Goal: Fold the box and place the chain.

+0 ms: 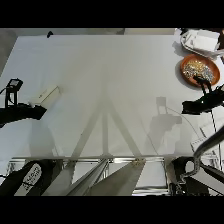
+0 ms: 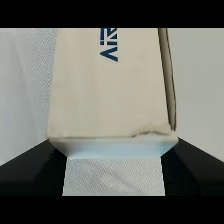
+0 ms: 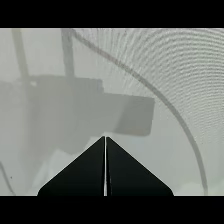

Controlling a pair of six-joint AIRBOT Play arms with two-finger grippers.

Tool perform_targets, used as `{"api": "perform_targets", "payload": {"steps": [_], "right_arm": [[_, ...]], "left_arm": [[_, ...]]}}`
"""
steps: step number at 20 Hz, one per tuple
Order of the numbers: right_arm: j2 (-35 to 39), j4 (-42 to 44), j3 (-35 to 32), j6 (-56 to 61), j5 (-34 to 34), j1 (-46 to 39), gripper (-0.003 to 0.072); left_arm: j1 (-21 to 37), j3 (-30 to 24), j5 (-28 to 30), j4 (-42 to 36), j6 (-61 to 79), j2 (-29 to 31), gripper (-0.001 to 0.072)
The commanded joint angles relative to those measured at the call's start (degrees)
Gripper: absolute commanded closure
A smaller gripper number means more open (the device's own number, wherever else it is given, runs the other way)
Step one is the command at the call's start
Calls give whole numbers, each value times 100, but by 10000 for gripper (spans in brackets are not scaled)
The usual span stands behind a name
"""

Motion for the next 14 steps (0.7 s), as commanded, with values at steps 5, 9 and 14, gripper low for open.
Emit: {"api": "perform_targets", "payload": {"steps": [5,9,14], "right_arm": [[-2,2,-2,0,-201,-4,676],[-2,4,-2,2,-221,-4,676],[-4,4,-2,2,-214,-4,676]], "left_arm": [[33,-92,-975,560,-254,13,709],[35,-92,-1200,581,-254,11,644],[35,-94,-1307,588,-254,11,350]]}}
